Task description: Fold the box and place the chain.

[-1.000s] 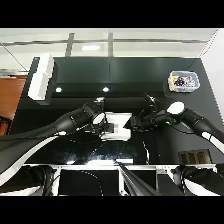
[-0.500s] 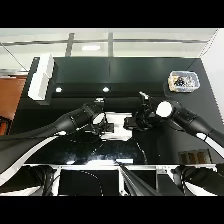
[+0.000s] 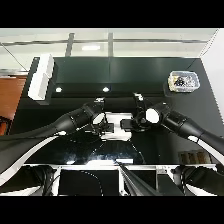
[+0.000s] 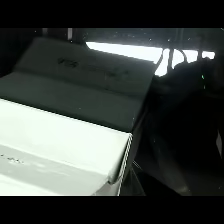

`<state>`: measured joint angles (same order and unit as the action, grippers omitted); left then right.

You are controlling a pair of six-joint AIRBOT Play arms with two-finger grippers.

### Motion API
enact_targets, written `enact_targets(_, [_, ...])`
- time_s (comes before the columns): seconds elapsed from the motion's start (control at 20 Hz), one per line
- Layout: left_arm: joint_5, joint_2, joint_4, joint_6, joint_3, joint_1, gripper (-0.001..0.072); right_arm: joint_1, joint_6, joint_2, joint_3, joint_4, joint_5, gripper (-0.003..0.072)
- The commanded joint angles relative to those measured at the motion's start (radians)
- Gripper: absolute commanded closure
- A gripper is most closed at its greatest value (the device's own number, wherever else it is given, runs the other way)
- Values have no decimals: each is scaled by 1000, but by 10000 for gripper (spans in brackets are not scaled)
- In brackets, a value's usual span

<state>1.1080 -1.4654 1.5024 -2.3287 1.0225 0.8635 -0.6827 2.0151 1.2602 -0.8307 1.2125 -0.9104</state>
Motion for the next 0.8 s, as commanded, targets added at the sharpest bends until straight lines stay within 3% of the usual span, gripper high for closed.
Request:
enact_targets(0.0, [1, 0, 0, 0, 1, -1, 678, -26, 77, 11, -4, 24, -4, 307])
enact_targets(0.05, [1, 0, 0, 0, 1, -1, 678, -31, 88, 13, -4, 36, -8, 312])
enact_targets(0.1, [1, 0, 0, 0, 1, -1, 678, -41, 100, 16, -5, 53, -18, 372])
enact_targets(0.35, [0, 0, 0, 0, 1, -1, 678, -79, 169, 60, -69, 169, -110, 372])
enact_targets(0.75, [0, 0, 0, 0, 1, -1, 678, -105, 220, 154, -137, 180, -192, 376])
